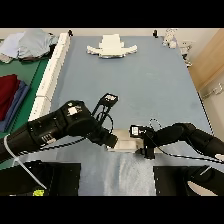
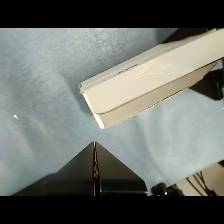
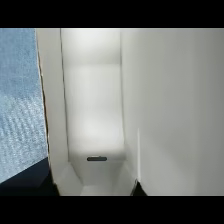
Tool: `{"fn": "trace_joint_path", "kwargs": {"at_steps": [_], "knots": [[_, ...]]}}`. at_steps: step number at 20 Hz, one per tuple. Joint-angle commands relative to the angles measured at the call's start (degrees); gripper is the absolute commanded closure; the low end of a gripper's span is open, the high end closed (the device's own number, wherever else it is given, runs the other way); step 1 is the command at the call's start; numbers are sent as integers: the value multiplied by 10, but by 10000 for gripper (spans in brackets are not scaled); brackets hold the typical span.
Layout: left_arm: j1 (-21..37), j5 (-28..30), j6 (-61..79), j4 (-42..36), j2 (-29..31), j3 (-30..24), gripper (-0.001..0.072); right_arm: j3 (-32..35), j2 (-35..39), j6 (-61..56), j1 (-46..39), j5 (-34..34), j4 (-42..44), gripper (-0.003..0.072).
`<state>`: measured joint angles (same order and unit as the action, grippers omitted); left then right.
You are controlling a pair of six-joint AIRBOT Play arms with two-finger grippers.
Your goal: Fold the box.
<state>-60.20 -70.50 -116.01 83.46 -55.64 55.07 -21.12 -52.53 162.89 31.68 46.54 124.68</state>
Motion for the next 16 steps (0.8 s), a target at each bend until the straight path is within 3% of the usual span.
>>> {"fn": "trace_joint_path", "kwargs": {"at_steps": [1,4,7,8,9,12,16], "knots": [[71,1,163,-55,46,-24,696,0,0,0,0,0,0,178],[162,14,339,-79,115,-86,695,0,0,0,0,0,0,178],[239,63,667,-203,174,-169,673,0,0,0,0,0,0,178],[260,82,760,-253,186,-197,288,0,0,0,0,0,0,178],[275,107,832,-292,190,-224,22,0,0,0,0,0,0,178],[305,163,1018,-377,185,-308,21,0,0,0,0,0,0,178],[296,260,1173,-460,153,-386,20,0,0,0,0,0,0,178]]}}
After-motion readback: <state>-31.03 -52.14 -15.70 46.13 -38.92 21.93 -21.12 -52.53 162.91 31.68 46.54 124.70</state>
